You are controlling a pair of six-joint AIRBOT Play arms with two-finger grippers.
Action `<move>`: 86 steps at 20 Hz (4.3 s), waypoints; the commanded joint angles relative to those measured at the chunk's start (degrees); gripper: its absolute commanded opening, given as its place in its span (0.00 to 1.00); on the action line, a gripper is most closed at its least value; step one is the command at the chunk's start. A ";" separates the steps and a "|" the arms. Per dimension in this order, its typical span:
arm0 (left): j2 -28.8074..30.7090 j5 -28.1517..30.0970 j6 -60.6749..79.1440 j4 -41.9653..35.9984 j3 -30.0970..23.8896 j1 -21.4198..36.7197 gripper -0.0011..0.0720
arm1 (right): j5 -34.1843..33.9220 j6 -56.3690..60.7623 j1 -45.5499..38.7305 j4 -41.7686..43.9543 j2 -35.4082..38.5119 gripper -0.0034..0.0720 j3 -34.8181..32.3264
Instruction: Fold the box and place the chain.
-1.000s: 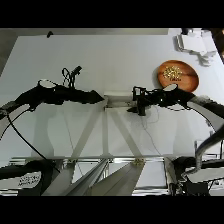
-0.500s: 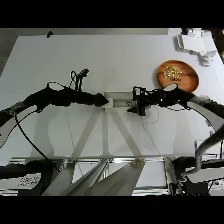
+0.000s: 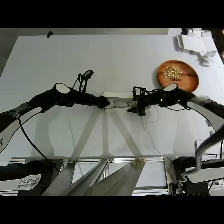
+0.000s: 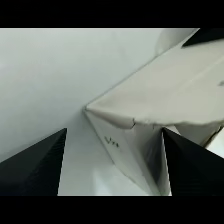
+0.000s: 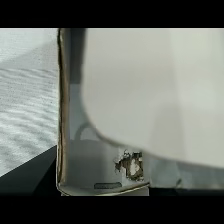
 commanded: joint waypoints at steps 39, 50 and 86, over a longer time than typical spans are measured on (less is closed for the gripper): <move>-7.52 -9.73 -78.47 54.95 20.98 -19.34 0.03 | 0.00 0.02 0.00 0.02 0.00 0.60 0.02; -1.64 -12.20 -70.90 52.17 20.98 -15.17 0.65 | 0.00 0.02 0.00 0.00 0.00 0.60 0.02; -14.60 -28.79 74.14 -1.36 13.88 9.25 0.97 | 0.00 0.04 0.00 0.00 0.00 0.60 0.02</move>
